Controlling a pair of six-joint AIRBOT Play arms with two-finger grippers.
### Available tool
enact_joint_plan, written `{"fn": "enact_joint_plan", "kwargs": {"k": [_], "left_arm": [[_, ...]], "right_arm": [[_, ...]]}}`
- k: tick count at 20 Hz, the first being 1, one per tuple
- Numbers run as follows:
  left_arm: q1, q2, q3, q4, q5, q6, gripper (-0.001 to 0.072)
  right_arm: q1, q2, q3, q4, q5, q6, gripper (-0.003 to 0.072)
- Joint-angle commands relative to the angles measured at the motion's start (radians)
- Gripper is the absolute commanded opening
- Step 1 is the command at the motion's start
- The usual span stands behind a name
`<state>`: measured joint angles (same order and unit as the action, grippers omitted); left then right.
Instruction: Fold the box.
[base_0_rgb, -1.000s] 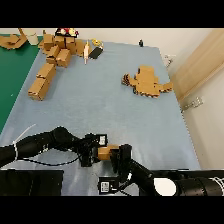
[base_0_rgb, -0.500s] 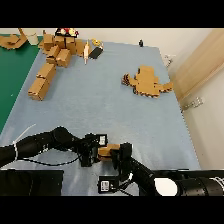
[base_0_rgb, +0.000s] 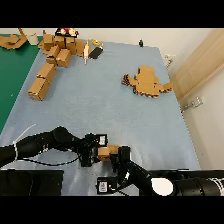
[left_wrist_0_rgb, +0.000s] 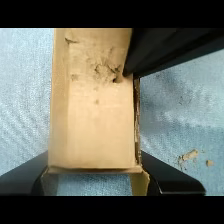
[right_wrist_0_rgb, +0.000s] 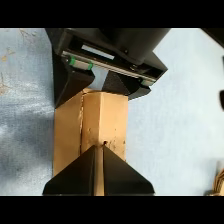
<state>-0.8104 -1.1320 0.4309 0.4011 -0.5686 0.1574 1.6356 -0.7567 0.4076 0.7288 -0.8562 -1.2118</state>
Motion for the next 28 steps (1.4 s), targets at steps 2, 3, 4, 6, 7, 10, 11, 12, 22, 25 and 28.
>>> {"fn": "enact_joint_plan", "kwargs": {"k": [2, 3, 4, 6, 7, 10, 11, 12, 22, 25, 28], "left_arm": [[0.000, 0.001, 0.000, 0.000, 0.001, 0.000, 0.0512], [0.000, 0.001, 0.000, 0.000, 0.001, 0.000, 0.0512], [0.000, 0.001, 0.000, 0.000, 0.001, 0.000, 0.0513], [0.000, 0.001, 0.000, 0.000, 0.001, 0.000, 0.0512], [0.000, 0.001, 0.000, 0.000, 0.001, 0.000, 0.0512], [0.000, 0.001, 0.000, 0.000, 0.000, 0.000, 0.0512], [0.000, 0.001, 0.000, 0.000, 0.001, 0.000, 0.0512], [0.000, 0.001, 0.000, 0.000, 0.000, 0.000, 0.0512], [0.000, 0.001, 0.000, 0.000, 0.001, 0.000, 0.0512], [0.000, 0.001, 0.000, 0.000, 0.001, 0.000, 0.0512], [0.000, 0.001, 0.000, 0.000, 0.001, 0.000, 0.0512]], "right_arm": [[0.000, -0.013, 0.000, 0.014, 0.019, 0.000, 0.0075], [0.000, -0.013, 0.000, 0.026, 0.027, 0.000, 0.0075], [0.000, -0.013, 0.000, 0.056, 0.039, 0.000, 0.0075], [0.000, -0.013, 0.000, 0.106, 0.051, 0.000, 0.0075], [0.000, -0.011, 0.000, 0.105, 0.051, 0.000, 0.0076], [0.000, 0.015, 0.003, 0.098, 0.026, 0.000, 0.0107], [0.000, 0.030, 0.005, 0.096, 0.005, 0.000, 0.0172], [0.000, 0.047, 0.007, 0.090, -0.015, 0.000, 0.0176], [-0.112, 0.266, -0.088, 0.795, 0.146, 0.682, 0.0003], [-0.174, 0.264, -0.260, 0.850, 0.686, 0.911, 0.0002], [-0.322, 0.238, -0.332, 0.838, 0.969, 1.001, 0.0002]]}}
